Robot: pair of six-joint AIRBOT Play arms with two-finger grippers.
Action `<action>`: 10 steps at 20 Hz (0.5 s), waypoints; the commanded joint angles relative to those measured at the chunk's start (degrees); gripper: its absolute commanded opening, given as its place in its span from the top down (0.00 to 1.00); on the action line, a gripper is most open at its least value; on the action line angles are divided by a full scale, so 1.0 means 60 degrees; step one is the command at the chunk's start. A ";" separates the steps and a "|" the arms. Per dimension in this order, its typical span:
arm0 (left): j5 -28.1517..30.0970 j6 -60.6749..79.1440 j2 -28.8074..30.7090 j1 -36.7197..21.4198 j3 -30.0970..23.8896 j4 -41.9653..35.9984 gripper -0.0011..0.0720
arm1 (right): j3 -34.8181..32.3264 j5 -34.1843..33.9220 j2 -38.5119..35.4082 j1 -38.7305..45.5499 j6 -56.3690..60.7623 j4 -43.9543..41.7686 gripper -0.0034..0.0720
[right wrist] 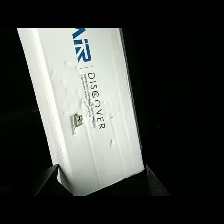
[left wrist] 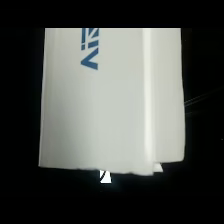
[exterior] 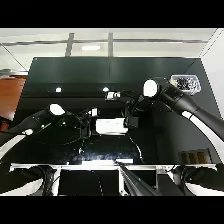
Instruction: Fold the box and place the chain.
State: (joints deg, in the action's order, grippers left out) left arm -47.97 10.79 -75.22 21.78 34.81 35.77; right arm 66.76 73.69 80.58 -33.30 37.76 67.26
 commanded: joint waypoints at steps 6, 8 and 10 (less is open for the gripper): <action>-0.0004 0.0004 -0.0007 0.0000 0.0007 0.0004 0.35 | 0.0004 0.0040 0.0000 -0.0004 0.0106 -0.0790 0.50; -0.0004 0.0004 -0.0007 0.0000 0.0007 0.0004 0.35 | 0.0004 0.0036 0.0000 -0.0004 0.0106 -0.0765 0.50; -0.0004 0.0004 -0.0007 0.0000 0.0007 0.0004 0.35 | 0.0004 0.0036 0.0000 -0.0004 0.0106 -0.0761 0.50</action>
